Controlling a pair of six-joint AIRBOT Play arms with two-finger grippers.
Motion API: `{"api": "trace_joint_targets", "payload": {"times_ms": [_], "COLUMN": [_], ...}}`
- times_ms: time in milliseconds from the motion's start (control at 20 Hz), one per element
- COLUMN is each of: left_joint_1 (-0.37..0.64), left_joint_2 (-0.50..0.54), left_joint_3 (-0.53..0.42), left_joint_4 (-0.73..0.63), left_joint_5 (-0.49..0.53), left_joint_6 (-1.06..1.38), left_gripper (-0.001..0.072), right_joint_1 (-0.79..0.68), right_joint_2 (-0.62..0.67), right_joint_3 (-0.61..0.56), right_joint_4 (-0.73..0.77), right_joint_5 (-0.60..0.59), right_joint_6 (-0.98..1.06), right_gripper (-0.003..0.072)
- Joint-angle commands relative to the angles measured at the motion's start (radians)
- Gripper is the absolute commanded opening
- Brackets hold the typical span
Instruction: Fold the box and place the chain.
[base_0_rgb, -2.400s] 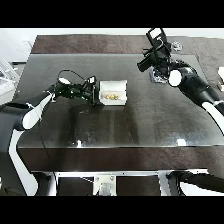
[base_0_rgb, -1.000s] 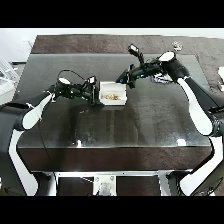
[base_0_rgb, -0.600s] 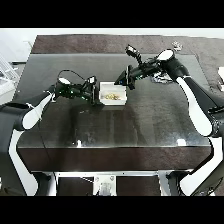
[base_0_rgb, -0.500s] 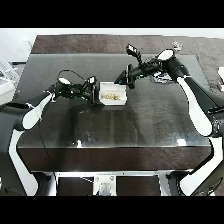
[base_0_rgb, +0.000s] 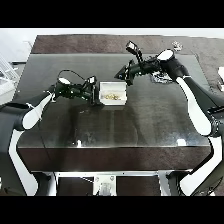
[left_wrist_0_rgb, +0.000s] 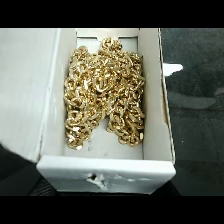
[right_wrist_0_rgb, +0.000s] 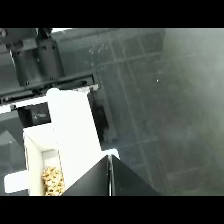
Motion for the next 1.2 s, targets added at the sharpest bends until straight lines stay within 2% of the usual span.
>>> {"api": "trace_joint_targets", "payload": {"times_ms": [0, 100, 200, 300, 350, 400, 550, 1150], "left_joint_1": [0.001, 0.001, 0.001, 0.001, 0.001, 0.001, 0.001, 0.001], "left_joint_2": [0.0, 0.0, 0.0, 0.0, 0.0, 0.0, 0.0, 0.0], "left_joint_3": [0.0, 0.0, 0.0, 0.0, 0.0, 0.0, 0.0, 0.0], "left_joint_4": [0.0, 0.0, 0.0, 0.0, 0.0, 0.0, 0.0, 0.0], "left_joint_5": [0.0, 0.0, 0.0, 0.0, 0.0, 0.0, 0.0, 0.001], "left_joint_6": [0.0, 0.0, 0.0, 0.0, 0.0, 0.0, 0.0, 0.0], "left_gripper": [0.0352, 0.0352, 0.0352, 0.0352, 0.0352, 0.0352, 0.0352, 0.0352], "right_joint_1": [0.001, 0.001, 0.001, 0.001, 0.003, 0.003, 0.003, 0.029], "right_joint_2": [-0.002, -0.002, -0.002, -0.002, -0.002, -0.002, -0.002, -0.002], "right_joint_3": [-0.032, -0.052, -0.058, -0.058, -0.058, -0.058, -0.058, -0.064], "right_joint_4": [-0.032, -0.075, -0.074, -0.072, -0.072, -0.071, -0.068, -0.047], "right_joint_5": [0.079, 0.086, 0.087, 0.097, 0.114, 0.143, 0.173, 0.09], "right_joint_6": [0.002, 0.003, 0.003, 0.002, 0.003, 0.003, 0.003, -0.047], "right_gripper": [0.0209, 0.0136, 0.0132, 0.0141, 0.0186, 0.0199, 0.0197, 0.0229]}}
